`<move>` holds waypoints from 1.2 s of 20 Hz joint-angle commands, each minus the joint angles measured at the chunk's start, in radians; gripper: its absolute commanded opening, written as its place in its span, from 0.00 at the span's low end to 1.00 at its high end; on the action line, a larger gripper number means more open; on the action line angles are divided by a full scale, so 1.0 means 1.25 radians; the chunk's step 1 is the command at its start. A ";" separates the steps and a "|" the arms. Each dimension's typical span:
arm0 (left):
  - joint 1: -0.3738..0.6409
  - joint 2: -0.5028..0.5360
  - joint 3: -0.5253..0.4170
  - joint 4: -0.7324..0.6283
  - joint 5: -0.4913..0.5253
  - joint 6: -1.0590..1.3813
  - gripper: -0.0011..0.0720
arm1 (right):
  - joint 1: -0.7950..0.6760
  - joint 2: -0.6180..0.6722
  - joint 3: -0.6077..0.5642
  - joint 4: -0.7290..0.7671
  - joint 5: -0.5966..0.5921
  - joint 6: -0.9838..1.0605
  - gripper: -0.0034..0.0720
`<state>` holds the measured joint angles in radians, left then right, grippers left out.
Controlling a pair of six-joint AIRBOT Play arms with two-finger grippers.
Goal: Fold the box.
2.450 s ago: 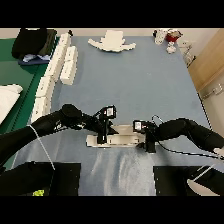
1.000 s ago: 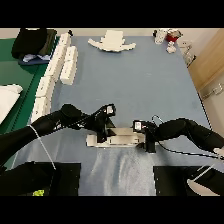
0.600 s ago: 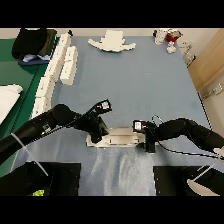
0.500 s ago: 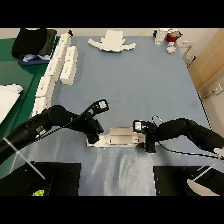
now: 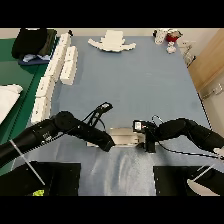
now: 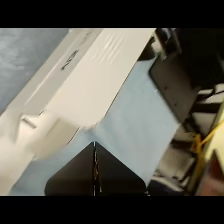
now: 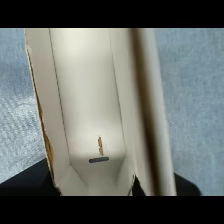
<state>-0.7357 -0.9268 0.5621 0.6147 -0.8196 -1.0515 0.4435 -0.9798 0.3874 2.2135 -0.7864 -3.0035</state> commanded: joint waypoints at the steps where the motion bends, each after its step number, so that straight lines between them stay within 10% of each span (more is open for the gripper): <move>1: -0.025 -0.085 0.048 -0.098 0.071 -0.033 0.03 | 0.001 0.000 0.000 0.000 0.000 0.000 0.70; 24: 0.136 -0.311 0.144 -0.118 0.117 -0.002 0.03 | 0.001 0.000 0.000 -0.002 0.000 0.000 0.70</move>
<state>-0.5663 -1.3056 0.7277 0.4706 -0.6640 -1.0794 0.4431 -0.9802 0.3870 2.2124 -0.7864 -3.0013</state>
